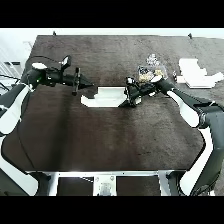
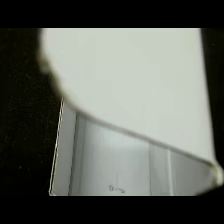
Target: Fold the box and place the chain.
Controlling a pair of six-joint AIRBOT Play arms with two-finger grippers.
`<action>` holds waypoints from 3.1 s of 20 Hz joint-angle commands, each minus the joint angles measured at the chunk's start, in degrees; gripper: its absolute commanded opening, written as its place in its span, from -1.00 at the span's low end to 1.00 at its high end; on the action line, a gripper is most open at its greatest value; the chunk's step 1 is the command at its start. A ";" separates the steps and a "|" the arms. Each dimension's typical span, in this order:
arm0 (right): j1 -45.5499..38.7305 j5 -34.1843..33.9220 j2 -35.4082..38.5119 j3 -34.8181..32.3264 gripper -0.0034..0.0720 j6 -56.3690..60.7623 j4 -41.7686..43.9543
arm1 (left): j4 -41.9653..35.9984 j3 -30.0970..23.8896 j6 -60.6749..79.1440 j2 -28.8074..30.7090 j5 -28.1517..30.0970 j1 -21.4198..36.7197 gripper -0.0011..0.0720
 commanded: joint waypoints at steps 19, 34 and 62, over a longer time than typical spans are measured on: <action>0.02 0.02 -0.02 0.02 0.64 0.02 0.00 | 4.79 -17.92 -3.19 10.10 32.79 -13.86 -0.92; 0.02 0.02 -0.02 0.04 0.64 0.02 0.00 | 3.08 -10.80 -2.16 2.14 39.34 -13.46 -0.92; 0.02 0.02 -0.02 0.04 0.64 0.02 0.00 | 36.87 -9.44 -26.27 9.99 24.96 -13.40 0.94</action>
